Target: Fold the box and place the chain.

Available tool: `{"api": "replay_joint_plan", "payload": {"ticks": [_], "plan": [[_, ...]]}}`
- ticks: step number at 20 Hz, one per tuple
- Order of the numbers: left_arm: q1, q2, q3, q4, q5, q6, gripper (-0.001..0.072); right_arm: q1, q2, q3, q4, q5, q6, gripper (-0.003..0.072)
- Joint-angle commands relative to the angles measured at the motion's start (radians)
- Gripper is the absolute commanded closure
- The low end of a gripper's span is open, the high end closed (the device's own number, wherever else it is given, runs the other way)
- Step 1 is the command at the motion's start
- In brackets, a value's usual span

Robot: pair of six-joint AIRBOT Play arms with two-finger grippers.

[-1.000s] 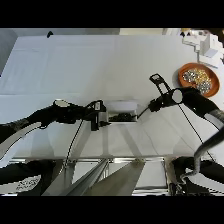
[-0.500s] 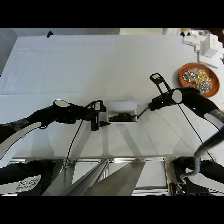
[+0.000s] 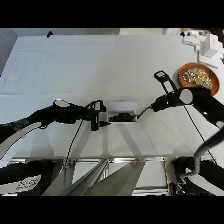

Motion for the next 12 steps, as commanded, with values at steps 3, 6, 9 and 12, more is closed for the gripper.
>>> {"api": "replay_joint_plan", "payload": {"ticks": [3,6,9,12], "plan": [[0.001,0.000,0.001,0.000,0.000,0.000,0.0577,0.062,0.255,0.001,0.156,0.167,-0.095,0.0671],[0.001,0.000,0.000,0.000,0.000,0.000,0.0577,0.144,0.352,0.001,0.226,0.179,-0.134,0.0671],[0.001,0.000,0.001,0.000,0.000,0.000,0.0577,0.224,0.397,0.001,0.352,0.129,-0.183,0.0671],[0.001,0.000,0.000,0.000,0.000,0.000,0.0577,0.293,0.401,0.001,0.446,0.007,-0.219,0.0671]]}}
